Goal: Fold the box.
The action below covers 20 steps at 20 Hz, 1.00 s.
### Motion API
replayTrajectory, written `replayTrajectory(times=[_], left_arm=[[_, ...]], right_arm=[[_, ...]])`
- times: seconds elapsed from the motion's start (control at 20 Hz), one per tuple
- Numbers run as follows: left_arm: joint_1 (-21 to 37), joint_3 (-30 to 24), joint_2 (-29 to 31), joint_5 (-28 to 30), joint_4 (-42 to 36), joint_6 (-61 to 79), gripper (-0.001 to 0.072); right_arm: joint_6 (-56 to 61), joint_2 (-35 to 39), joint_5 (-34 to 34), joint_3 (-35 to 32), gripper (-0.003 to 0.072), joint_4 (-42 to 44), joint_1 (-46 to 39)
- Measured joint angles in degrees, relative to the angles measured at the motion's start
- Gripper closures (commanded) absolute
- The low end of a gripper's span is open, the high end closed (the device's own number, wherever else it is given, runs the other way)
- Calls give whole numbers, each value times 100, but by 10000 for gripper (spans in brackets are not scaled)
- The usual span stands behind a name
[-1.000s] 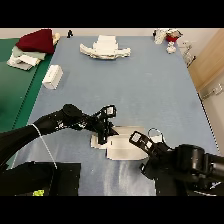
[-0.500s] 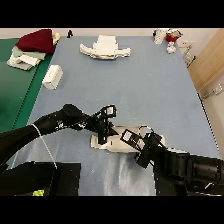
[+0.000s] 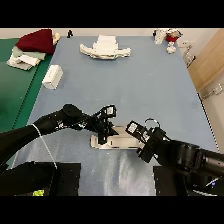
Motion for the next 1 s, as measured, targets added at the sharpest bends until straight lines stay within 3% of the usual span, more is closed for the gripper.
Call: replayTrajectory(times=[0.25, 0.6, 0.75, 1.0], left_arm=[[0, 0, 0, 2, -9, 0, 695], [0, 0, 0, -4, -13, -2, 695], [0, 0, 0, -4, -15, 0, 696], [0, -2, 0, -4, -17, -2, 696]], right_arm=[[-2844, 83, 249, -2, -34, 1565, -1574], [-7431, 87, 280, -422, -34, 4629, -3832], [-8387, -50, 297, -553, -34, 5287, -4240], [-8974, -382, 385, -608, -33, 5646, -4435]])
